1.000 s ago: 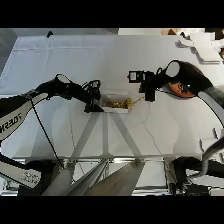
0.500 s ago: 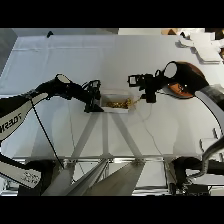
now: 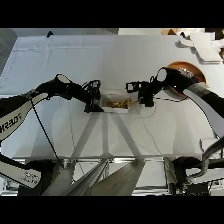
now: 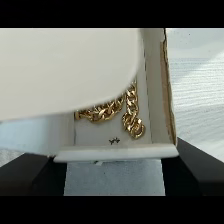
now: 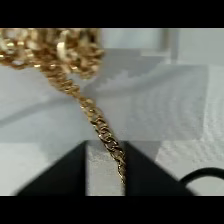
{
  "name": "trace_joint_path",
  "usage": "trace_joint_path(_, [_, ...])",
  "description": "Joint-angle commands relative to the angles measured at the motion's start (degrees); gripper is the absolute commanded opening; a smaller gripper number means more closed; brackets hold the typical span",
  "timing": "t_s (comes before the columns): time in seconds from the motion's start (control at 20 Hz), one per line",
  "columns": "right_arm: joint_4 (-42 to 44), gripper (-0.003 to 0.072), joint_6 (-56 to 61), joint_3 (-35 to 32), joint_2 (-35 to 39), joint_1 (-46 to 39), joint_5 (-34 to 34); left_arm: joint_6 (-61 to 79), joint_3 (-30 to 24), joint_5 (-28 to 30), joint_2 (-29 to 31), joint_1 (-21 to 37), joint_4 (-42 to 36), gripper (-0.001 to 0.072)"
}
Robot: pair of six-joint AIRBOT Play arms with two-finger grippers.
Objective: Fold the box and place the chain.
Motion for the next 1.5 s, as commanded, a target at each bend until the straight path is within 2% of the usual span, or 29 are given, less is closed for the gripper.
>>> trace_joint_path(0.0, [-0.3,0.0009,0.6,0.0,-0.9,0.1,1.4,0.0,0.0,0.0,0.0,0.0,0.0,0.0257])
trace_joint_path(0.15, [-0.4,0.0008,0.6,0.0,0.3,0.2,4.9,0.0,0.0,0.0,0.0,0.0,0.0,0.0257])
trace_joint_path(0.35, [-0.4,0.0007,5.6,0.0,7.0,1.8,4.5,0.0,0.0,0.0,0.0,0.0,0.0,0.0257])
trace_joint_path(0.6, [0.5,0.0007,27.0,0.0,17.6,5.9,5.1,0.0,0.0,0.0,0.0,0.0,0.0,0.0257])
trace_joint_path(0.75, [3.5,0.0008,33.8,0.0,21.7,9.4,4.2,0.0,0.0,0.0,0.0,0.0,0.0,0.0257])
trace_joint_path(0.9, [7.3,0.0008,36.7,0.0,22.7,13.5,1.6,0.0,0.0,0.0,0.0,0.0,0.0,0.0257])
trace_joint_path(1.15, [15.7,0.0008,36.6,0.0,22.7,19.2,-8.0,0.0,0.0,0.0,0.0,0.0,0.0,0.0257])
trace_joint_path(1.45, [14.8,0.0010,36.7,0.0,21.4,20.3,-9.8,0.0,0.0,0.0,0.0,0.0,0.0,0.0257])
